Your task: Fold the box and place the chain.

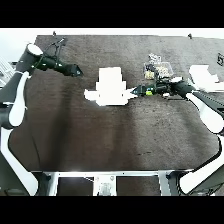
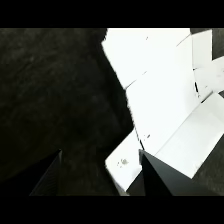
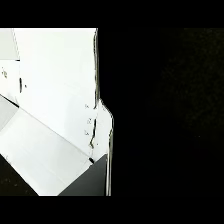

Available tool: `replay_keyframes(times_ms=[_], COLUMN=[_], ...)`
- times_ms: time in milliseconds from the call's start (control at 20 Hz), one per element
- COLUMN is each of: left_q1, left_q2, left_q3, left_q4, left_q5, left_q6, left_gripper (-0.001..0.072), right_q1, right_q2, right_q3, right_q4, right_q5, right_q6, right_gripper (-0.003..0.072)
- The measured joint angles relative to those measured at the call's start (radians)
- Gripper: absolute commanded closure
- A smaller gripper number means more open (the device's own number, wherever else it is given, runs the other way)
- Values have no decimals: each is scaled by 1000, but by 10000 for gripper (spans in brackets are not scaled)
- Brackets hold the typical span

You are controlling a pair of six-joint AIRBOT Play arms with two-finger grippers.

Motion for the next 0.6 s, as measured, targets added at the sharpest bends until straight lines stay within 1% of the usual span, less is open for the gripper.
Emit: replay_keyframes(times_ms=[250,450,600], left_q1=[-62,-83,-90], left_q2=[-86,-125,-140], left_q3=[45,55,58], left_q4=[5,-6,-43], left_q5=[20,62,90], left_q6=[-11,2,21], left_gripper=[154,154,154], right_q1=[0,0,0], right_q2=[0,0,0], right_q3=[0,0,0], right_q4=[1,2,2], right_q5=[0,0,0], right_q6=[0,0,0], right_gripper=[677,677,677])
